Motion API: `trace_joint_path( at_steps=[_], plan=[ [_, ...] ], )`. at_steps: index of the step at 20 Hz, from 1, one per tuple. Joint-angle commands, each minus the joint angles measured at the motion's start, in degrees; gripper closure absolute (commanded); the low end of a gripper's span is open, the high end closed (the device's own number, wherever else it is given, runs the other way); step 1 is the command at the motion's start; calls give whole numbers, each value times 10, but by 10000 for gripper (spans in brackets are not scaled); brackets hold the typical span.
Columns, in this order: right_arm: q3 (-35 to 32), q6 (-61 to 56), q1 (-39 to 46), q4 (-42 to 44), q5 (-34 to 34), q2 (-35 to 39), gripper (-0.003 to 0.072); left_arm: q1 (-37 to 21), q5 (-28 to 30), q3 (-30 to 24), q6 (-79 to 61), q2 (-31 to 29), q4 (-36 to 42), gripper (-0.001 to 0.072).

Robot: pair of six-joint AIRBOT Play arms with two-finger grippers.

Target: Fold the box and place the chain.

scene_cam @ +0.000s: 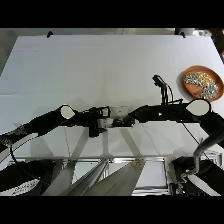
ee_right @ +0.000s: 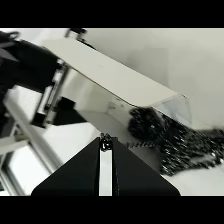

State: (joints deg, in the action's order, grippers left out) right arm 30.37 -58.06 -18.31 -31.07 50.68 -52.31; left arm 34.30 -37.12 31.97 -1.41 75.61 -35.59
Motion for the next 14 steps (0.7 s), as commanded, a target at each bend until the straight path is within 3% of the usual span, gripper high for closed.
trace_joint_path(
  at_steps=[1,11,12,14],
  plan=[
    [-36,14,-11,-7,-38,-7,668,0,0,0,0,0,0,502],
    [-36,17,-66,2,-85,-70,664,0,0,0,0,0,0,502],
    [-36,19,-66,2,-85,-70,634,0,0,0,0,0,0,502],
    [-36,35,-66,10,-83,-70,476,0,0,0,0,0,0,502]
  ],
)
